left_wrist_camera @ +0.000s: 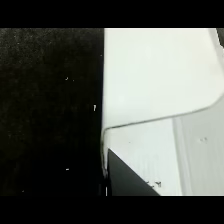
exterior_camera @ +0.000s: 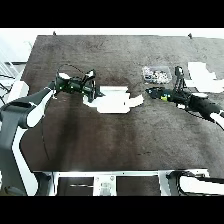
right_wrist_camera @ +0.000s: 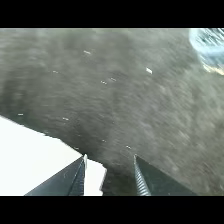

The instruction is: Fold the box and place the chain.

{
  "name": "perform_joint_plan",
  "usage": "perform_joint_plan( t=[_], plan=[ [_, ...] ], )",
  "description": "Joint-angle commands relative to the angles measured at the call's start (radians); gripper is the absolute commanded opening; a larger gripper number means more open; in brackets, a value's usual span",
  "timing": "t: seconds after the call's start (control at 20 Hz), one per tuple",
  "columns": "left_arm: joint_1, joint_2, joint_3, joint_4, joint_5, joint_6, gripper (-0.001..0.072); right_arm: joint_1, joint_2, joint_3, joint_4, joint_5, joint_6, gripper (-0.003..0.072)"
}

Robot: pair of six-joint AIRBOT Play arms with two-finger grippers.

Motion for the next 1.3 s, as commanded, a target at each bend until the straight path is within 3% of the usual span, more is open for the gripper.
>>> perform_joint_plan(
  t=[0.0,0.05,0.1,0.15,0.35,0.65,1.25],
  plan=[
    [0.0,0.0,0.0,0.0,0.001,0.0,0.0022,0.012,0.096,-0.026,0.018,0.062,-0.103,0.0372],
    [0.0,0.0,0.0,-0.001,0.002,0.0,0.0022,0.025,0.129,-0.04,0.014,0.087,-0.147,0.043],
    [0.0,0.0,0.0,-0.002,0.002,0.0,0.0022,0.042,0.15,-0.05,-0.01,0.109,-0.191,0.0535],
    [0.0,0.0,0.0,-0.002,0.002,0.0,0.0022,0.061,0.156,-0.053,-0.054,0.13,-0.235,0.0573],
    [0.0,0.0,0.0,-0.002,0.002,0.0,0.0021,0.179,0.148,-0.058,-0.326,0.117,-0.326,0.0629],
    [0.0,0.0,0.0,-0.003,0.002,0.0,0.0022,0.344,0.12,-0.063,-0.561,-0.059,-0.327,0.0629],
    [0.0,0.0,0.0,-0.003,0.002,0.0,0.0022,0.46,-0.023,-0.06,-0.524,-0.337,-0.342,0.0629]
  ],
)
